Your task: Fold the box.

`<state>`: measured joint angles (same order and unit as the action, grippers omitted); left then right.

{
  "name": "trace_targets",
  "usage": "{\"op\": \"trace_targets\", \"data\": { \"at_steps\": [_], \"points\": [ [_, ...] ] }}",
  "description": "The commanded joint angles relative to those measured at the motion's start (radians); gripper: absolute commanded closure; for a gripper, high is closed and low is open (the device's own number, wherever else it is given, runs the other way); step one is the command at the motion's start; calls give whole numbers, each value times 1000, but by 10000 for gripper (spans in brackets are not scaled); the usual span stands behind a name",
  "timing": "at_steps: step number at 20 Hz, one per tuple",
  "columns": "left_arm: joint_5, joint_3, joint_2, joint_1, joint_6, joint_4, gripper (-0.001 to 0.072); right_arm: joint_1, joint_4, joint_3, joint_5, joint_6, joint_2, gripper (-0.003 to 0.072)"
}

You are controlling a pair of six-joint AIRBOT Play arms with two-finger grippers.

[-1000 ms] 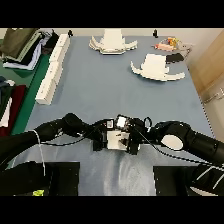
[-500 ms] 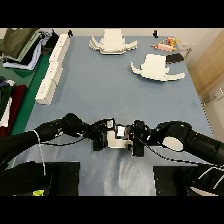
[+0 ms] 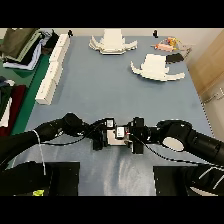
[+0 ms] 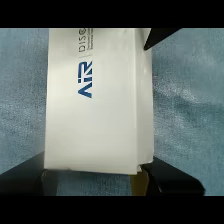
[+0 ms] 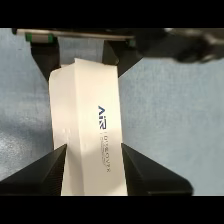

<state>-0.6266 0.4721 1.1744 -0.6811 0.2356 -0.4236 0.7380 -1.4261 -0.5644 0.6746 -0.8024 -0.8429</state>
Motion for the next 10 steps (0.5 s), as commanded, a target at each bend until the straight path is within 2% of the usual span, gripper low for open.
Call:
{"op": "trace_targets", "data": {
  "at_steps": [1, 10],
  "points": [
    [-4, 0, 0, -1, 3, -2, 230, 0, -11, -17, -10, 1, 9, 162],
    [-4, 0, 0, -1, 2, -2, 230, -1, -19, -20, -14, 1, 9, 180]
  ]
}}
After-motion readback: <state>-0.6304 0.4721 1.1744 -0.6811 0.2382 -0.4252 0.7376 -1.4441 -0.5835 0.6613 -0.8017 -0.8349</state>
